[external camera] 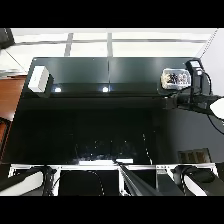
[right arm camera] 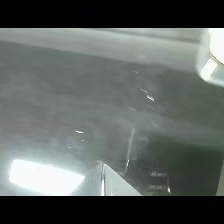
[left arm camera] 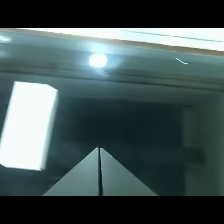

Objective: Fold the box and place the chain.

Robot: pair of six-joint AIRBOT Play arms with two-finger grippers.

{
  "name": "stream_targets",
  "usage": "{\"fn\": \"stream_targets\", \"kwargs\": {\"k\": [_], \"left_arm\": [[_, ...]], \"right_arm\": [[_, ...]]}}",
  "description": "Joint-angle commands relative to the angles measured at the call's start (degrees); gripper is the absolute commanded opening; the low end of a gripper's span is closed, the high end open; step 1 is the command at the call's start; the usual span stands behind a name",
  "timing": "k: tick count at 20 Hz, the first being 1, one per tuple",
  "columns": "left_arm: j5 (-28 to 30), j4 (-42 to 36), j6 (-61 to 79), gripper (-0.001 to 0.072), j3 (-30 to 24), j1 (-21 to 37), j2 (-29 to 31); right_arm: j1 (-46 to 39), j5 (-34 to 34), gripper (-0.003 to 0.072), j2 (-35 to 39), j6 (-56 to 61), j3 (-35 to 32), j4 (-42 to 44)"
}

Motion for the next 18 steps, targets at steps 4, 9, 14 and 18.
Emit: {"fn": "stream_targets", "kwargs": {"k": [4, 9, 14, 18], "left_arm": [[19.04, 1.09, 1.36, 0.0024, -48.02, -15.04, 31.65], [20.70, 4.83, 1.36, 0.0025, -66.12, -13.75, 39.52], [21.03, 4.81, 1.36, 0.0025, -66.55, -13.62, 39.91], [21.11, 4.79, 1.36, 0.0025, -66.55, -13.62, 39.91]], "right_arm": [[9.05, -10.45, 0.0011, 0.00, -2.91, -4.87, -4.50], [3.13, -19.43, 0.0011, 0.00, 0.24, -17.99, -4.70], [2.14, -14.58, 0.0011, 0.02, 0.22, -18.10, -4.57], [2.14, -14.60, 0.0012, 0.02, 0.22, -18.10, -4.57]]}}
